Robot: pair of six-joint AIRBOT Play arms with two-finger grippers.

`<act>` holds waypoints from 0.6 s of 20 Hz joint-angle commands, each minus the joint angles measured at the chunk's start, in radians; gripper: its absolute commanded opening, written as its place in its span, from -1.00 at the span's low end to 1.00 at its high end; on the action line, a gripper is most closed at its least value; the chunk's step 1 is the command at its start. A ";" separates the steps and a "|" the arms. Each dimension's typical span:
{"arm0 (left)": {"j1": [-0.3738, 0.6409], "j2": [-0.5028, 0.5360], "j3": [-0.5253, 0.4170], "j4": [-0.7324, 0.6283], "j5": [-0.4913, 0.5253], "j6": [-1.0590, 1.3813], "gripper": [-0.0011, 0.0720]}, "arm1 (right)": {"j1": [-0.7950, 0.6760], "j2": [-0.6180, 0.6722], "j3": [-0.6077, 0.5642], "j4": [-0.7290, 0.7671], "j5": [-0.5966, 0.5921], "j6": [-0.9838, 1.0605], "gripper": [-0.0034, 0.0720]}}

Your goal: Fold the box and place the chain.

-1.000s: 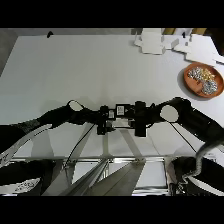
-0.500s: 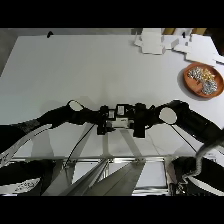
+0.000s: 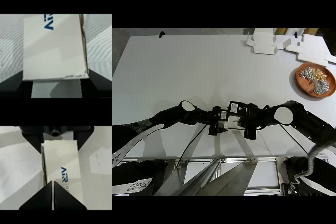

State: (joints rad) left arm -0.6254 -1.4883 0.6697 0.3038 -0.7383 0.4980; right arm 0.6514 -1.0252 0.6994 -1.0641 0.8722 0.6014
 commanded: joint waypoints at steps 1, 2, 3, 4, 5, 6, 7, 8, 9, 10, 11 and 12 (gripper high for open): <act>0.000 0.000 0.000 0.000 0.001 -0.001 -0.22 | 0.001 -0.009 -0.001 0.018 -0.015 0.006 -0.86; 0.000 0.000 0.000 0.000 0.001 -0.001 -0.22 | 0.001 -0.019 -0.001 0.018 -0.014 0.016 -0.86; 0.000 0.000 0.000 0.000 0.001 -0.001 -0.22 | 0.001 -0.031 -0.001 0.018 -0.009 0.032 -0.86; 0.000 0.000 0.000 0.000 0.001 -0.001 -0.22 | 0.001 -0.039 -0.001 0.018 0.009 0.031 -0.86; 0.000 0.000 0.000 0.000 0.001 -0.001 -0.22 | 0.001 -0.046 -0.001 0.018 0.025 0.030 -0.86; 0.000 0.000 0.000 0.000 0.001 -0.001 -0.22 | 0.001 -0.050 -0.006 0.018 0.029 0.031 -0.86; 0.000 0.000 0.000 0.000 0.001 -0.001 -0.22 | 0.001 -0.053 -0.015 0.018 0.024 0.031 -0.86; 0.000 0.000 0.000 0.000 0.001 -0.001 -0.22 | 0.001 -0.059 -0.024 0.018 0.023 0.031 -0.86; 0.000 0.000 0.000 0.000 0.001 -0.001 -0.22 | 0.001 -0.066 -0.032 0.018 0.022 0.031 -0.86; 0.000 0.000 0.000 0.000 0.001 -0.001 -0.22 | 0.001 -0.074 -0.040 0.018 0.019 0.031 -0.86; 0.000 0.000 0.000 0.000 0.001 -0.001 -0.22 | 0.001 -0.074 -0.047 0.018 0.014 0.031 -0.86; 0.000 0.000 0.000 0.000 0.001 -0.001 -0.22 | 0.001 -0.074 -0.050 0.018 0.009 0.035 -0.86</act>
State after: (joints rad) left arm -0.6254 -1.4883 0.6697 0.3035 -0.7368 0.4973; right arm 0.6514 -1.0897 0.6655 -1.0439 0.8822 0.6300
